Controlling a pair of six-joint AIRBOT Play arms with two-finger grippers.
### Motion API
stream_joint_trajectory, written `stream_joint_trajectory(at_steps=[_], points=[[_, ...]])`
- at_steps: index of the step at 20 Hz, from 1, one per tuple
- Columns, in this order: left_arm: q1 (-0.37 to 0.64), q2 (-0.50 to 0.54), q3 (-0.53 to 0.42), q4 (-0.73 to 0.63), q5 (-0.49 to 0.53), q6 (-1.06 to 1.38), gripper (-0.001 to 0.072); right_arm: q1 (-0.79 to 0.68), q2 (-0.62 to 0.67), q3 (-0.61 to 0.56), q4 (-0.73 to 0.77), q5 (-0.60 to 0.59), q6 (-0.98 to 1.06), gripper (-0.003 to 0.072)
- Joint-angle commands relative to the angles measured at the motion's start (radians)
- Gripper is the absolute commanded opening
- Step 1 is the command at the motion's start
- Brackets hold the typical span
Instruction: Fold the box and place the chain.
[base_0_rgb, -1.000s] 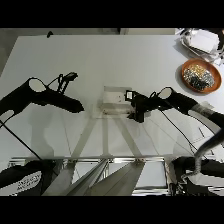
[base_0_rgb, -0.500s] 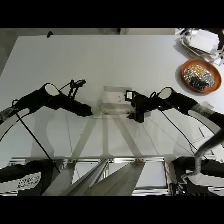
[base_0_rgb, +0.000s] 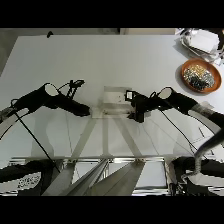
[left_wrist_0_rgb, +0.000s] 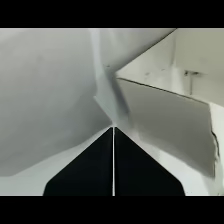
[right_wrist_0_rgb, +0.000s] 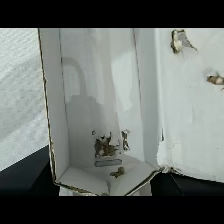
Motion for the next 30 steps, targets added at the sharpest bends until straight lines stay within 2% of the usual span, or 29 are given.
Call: stream_joint_trajectory(at_steps=[1, 5, 14, 16, 19, 22, 23, 24, 25, 30], points=[[0.006, 0.003, 0.000, 0.022, 0.006, -0.030, 0.0002, 0.000, 0.000, 0.000, 0.000, 0.000, 0.000, 0.0300], [-0.028, 0.001, 0.000, -0.068, 0.034, 0.021, 0.0003, 0.001, 0.000, 0.000, 0.000, 0.000, 0.000, 0.0300], [-0.052, -0.004, 0.000, -0.097, 0.042, 0.023, 0.0012, 0.001, 0.000, 0.000, 0.000, 0.000, 0.000, 0.0300], [-0.056, 0.007, 0.002, -0.146, 0.041, 0.023, 0.0025, 0.001, 0.001, 0.000, 0.000, 0.000, 0.000, 0.0300], [-0.071, 0.045, 0.012, -0.230, 0.045, 0.059, 0.0198, 0.001, 0.001, 0.000, 0.000, 0.000, 0.000, 0.0300], [-0.091, 0.052, 0.025, -0.258, 0.044, 0.059, 0.0217, 0.001, 0.000, 0.000, 0.000, 0.000, 0.000, 0.0300], [-0.099, 0.052, 0.026, -0.267, 0.045, 0.059, 0.0255, 0.001, 0.000, 0.000, 0.000, 0.000, 0.000, 0.0300], [-0.102, 0.052, 0.026, -0.278, 0.045, 0.060, 0.0325, 0.001, 0.000, 0.000, 0.000, 0.000, 0.000, 0.0300], [-0.106, 0.052, 0.027, -0.283, 0.045, 0.059, 0.0346, 0.001, 0.001, 0.000, 0.000, 0.000, 0.000, 0.0300], [-0.107, 0.052, 0.029, -0.287, 0.044, 0.059, 0.0346, 0.000, 0.000, 0.000, 0.000, 0.000, 0.000, 0.0300]])
